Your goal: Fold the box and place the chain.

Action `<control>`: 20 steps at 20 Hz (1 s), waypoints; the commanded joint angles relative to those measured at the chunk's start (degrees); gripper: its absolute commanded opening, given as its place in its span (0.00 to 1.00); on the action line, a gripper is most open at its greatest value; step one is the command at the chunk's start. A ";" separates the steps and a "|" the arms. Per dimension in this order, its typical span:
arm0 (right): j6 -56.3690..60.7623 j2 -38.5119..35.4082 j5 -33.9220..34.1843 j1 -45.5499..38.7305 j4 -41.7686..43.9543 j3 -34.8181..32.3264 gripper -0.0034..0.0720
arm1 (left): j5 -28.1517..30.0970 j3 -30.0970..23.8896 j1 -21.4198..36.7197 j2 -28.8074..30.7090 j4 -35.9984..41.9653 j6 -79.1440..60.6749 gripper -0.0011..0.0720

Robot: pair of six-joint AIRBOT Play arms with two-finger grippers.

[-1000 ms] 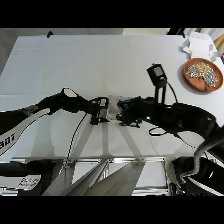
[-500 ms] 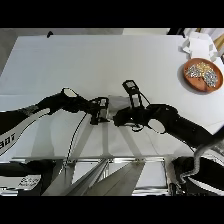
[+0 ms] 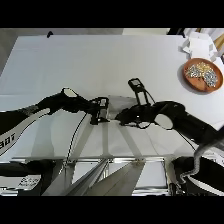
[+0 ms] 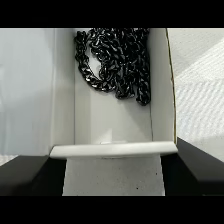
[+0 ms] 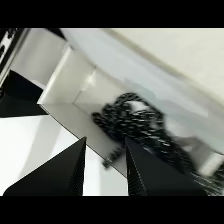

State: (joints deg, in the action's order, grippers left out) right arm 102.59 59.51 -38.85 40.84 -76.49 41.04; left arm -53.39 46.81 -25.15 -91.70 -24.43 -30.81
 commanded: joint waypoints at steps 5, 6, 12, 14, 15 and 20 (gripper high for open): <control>-22.03 -7.21 -19.10 -22.36 -1.53 0.00 0.34 | 0.00 0.00 0.04 0.00 -0.02 -0.02 0.22; -28.85 -6.25 -18.25 -24.48 -1.51 -0.02 0.34 | 0.02 0.00 0.04 0.00 -0.02 0.00 0.22; -80.78 4.92 -16.00 -24.57 6.23 -0.02 0.48 | 0.00 0.00 0.04 0.00 -0.02 -0.02 0.22; -89.90 7.58 -15.82 -23.17 10.19 -0.02 0.48 | 0.00 0.00 0.04 0.00 -0.02 -0.02 0.22; -91.69 8.52 -15.85 -22.62 11.93 -0.02 0.48 | 0.00 0.00 0.04 0.00 -0.02 0.00 0.22; -98.88 7.72 -14.99 -22.21 16.28 -5.75 0.49 | 0.00 0.00 0.04 0.00 -0.02 -0.02 0.22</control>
State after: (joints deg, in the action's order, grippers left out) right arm 12.03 67.13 -54.30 18.33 -63.79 38.24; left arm -53.41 46.81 -25.15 -91.70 -24.45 -30.81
